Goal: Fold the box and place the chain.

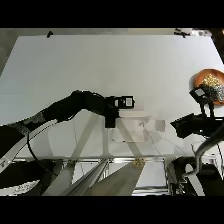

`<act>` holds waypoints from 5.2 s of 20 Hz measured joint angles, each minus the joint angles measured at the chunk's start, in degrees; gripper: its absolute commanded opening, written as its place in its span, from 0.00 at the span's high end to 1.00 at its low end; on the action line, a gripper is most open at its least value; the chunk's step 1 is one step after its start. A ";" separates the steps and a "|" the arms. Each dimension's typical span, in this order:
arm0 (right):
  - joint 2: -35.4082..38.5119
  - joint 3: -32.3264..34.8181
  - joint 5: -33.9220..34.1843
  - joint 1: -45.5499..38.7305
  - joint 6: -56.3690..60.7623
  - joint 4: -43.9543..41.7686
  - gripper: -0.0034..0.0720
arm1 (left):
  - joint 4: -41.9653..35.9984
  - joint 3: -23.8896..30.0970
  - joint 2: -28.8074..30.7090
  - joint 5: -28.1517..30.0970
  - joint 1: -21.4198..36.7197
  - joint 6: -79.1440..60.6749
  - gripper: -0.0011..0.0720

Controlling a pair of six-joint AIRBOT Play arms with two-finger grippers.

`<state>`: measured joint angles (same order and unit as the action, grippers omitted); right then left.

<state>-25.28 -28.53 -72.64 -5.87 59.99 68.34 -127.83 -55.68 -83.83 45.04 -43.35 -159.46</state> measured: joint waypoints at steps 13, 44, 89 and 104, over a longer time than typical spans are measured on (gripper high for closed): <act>0.22 0.00 1.44 -0.20 0.00 0.22 0.58 | 1.16 0.00 -1.77 -5.70 2.82 2.54 0.98; 0.22 0.00 1.70 -0.20 0.20 -0.02 0.58 | -7.37 0.00 -5.22 0.74 3.26 -10.05 0.97; -1.75 4.63 8.50 47.32 -9.31 10.54 0.21 | -7.13 0.02 -5.25 -0.50 3.23 -10.05 0.97; -21.24 5.79 22.75 49.83 -12.11 15.41 0.03 | -7.13 0.02 -5.25 -0.50 3.23 -10.05 0.97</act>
<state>-46.52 -22.74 -49.89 43.97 47.88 83.74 -134.96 -55.66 -89.08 44.53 -40.12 -169.51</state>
